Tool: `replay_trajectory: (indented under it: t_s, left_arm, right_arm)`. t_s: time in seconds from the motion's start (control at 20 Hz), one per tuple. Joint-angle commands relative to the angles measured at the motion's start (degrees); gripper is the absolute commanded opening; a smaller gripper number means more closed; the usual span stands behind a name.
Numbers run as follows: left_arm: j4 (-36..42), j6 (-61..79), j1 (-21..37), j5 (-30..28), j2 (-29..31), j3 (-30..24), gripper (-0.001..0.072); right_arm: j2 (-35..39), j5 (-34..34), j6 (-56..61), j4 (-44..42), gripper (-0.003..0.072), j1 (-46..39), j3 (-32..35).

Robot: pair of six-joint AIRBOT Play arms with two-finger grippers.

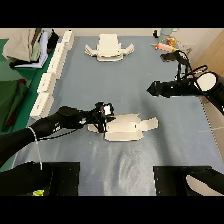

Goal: Fold the box.

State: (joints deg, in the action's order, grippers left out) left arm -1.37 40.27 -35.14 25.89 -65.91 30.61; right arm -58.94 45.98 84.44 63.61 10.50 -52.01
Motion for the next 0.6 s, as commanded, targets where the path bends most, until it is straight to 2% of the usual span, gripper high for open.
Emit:
replay_trajectory:
  t_s: [0.0, 0.2, 0.4, 0.55]
  left_arm:
    - [-5.0, -6.7, -0.6, -1.9, 0.0, -0.1, 0.0012]
    - [-6.4, -8.8, -0.6, -0.9, 0.0, -0.1, 0.0014]
    - [-6.6, -8.8, -0.5, 3.3, 0.0, -0.1, 0.0015]
    - [-6.8, -9.4, -0.5, 3.3, 0.0, 0.0, 0.0015]
  right_arm:
    - [0.0, 0.0, -0.2, 0.0, 0.0405, 0.0, 0.0]
    - [0.0, 0.0, -0.4, 0.0, 0.0405, 0.0, 0.0]
    - [0.0, 0.4, -0.4, -0.1, 0.0405, 0.0, 0.0]
    - [0.0, 1.6, -0.4, 0.0, 0.0404, 0.0, 0.0]
